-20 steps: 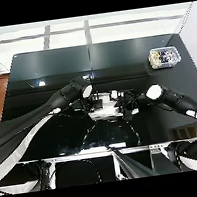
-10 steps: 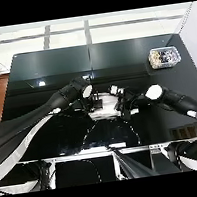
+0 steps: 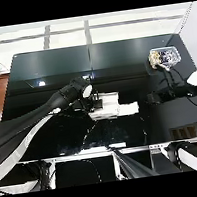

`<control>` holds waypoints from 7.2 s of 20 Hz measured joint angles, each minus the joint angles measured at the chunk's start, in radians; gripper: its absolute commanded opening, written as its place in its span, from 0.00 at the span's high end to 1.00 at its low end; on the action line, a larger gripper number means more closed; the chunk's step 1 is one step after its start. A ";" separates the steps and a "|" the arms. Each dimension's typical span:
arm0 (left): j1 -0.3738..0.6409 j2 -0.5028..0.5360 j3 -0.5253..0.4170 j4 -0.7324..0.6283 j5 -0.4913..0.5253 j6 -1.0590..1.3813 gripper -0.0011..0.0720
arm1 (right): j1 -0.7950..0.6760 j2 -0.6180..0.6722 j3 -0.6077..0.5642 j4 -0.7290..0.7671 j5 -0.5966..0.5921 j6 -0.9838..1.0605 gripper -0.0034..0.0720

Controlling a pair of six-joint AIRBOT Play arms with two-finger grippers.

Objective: Fold the box and place the chain.

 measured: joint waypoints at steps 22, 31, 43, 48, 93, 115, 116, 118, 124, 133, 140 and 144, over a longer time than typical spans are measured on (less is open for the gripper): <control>0.000 0.000 0.000 0.001 -0.002 0.002 0.95 | 0.261 -0.278 0.018 0.467 -0.048 -0.180 0.35; 0.000 0.000 0.000 0.001 -0.001 -0.001 0.95 | 0.375 -0.278 0.128 0.395 -0.071 -0.074 0.48; 0.000 0.000 0.000 0.000 -0.001 0.001 0.95 | 0.510 -0.286 0.238 0.066 -0.094 0.238 0.48; 0.000 0.000 0.000 0.000 -0.001 0.001 0.95 | 0.635 -0.356 0.353 -0.142 -0.048 0.511 0.48; 0.000 0.000 0.000 0.000 0.000 0.002 0.95 | 0.773 -0.179 0.498 -1.014 0.141 0.907 0.46; 0.000 0.000 0.000 0.000 0.002 0.000 0.95 | -0.072 -0.821 1.101 -0.422 -0.001 1.081 0.25; 0.000 0.000 0.000 0.000 0.002 0.000 0.95 | -0.073 -0.832 1.105 -0.416 0.003 1.081 0.25; 0.000 0.000 0.000 0.000 0.002 0.000 0.95 | -0.076 -0.848 1.110 -0.411 0.004 1.081 0.25; 0.000 0.000 0.000 0.000 0.002 0.000 0.95 | -0.077 -0.890 1.115 -0.393 -0.028 1.076 0.27; 0.000 0.000 0.000 0.000 0.003 0.001 0.95 | -0.077 -0.868 1.124 -0.339 -0.031 0.856 0.93; 0.000 0.000 0.000 0.000 0.003 0.000 0.95 | -0.074 -0.583 1.128 -0.343 0.073 0.557 0.93; 0.000 0.000 0.000 0.000 0.003 0.000 0.95 | -0.074 -0.396 1.128 -0.343 0.097 0.468 0.93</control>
